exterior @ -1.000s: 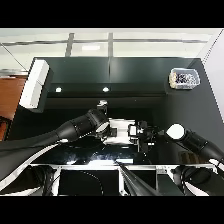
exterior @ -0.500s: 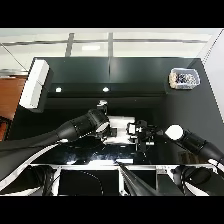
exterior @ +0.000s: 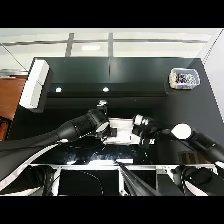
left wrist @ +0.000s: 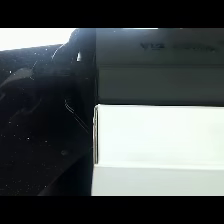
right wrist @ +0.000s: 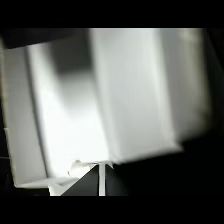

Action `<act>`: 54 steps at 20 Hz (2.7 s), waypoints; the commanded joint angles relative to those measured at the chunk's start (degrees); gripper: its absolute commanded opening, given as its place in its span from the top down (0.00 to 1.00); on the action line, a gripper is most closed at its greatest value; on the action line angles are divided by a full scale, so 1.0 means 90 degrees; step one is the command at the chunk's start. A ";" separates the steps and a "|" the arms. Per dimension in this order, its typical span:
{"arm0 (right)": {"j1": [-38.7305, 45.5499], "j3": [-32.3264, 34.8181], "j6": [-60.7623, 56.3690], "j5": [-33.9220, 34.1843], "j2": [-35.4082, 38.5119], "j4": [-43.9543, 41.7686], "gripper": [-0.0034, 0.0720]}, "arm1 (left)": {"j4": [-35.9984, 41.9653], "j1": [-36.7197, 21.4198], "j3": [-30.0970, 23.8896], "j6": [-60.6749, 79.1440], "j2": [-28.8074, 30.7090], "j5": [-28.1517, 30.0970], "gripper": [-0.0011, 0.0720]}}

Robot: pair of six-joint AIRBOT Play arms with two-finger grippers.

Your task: Fold the box and place the chain.

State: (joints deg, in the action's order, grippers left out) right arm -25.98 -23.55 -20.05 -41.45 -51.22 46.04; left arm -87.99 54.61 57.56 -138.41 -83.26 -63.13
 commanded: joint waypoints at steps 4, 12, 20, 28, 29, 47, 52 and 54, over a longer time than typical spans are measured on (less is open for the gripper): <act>0.2854 -0.0172 -0.5904 -0.2567 0.0646 0.1608 0.90 | 0.0005 -0.0005 -0.0002 0.0002 -0.0005 -0.0017 0.94; 0.3733 0.0597 -0.6904 -0.2482 -0.0566 0.0461 0.90 | 0.0002 -0.0005 -0.0002 0.0005 -0.0007 -0.0041 0.94; 0.2577 0.0481 -0.5059 -0.2273 -0.1098 -0.1780 0.43 | 0.0002 -0.0005 -0.0002 0.0007 -0.0007 -0.0053 0.94; 0.1872 0.0206 -0.4677 -0.2616 -0.1098 -0.2106 0.03 | 0.0000 -0.0005 -0.0002 0.0022 -0.0007 -0.0066 0.94; 0.1702 0.0092 -0.4813 -0.2482 -0.1098 -0.2103 0.03 | 0.0000 -0.0005 -0.0002 0.0022 -0.0007 -0.0066 0.94; -0.1185 -0.1430 -1.0639 -0.1195 -0.1132 0.2023 0.39 | -0.0053 -0.0005 -0.0002 0.0022 -0.0010 -0.0046 0.94; -0.1581 -0.1430 -1.1366 -0.1195 -0.1139 0.2635 0.39 | -0.0053 -0.0005 -0.0002 0.0022 -0.0010 -0.0046 0.94; -0.1666 -0.1464 -1.1424 -0.1202 -0.1200 0.2669 0.39 | -0.0053 -0.0005 -0.0002 0.0022 -0.0010 -0.0046 0.94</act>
State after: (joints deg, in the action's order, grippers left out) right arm -39.51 -36.45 -119.74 -52.40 -61.58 67.75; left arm -88.40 54.61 57.58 -138.21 -83.31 -63.66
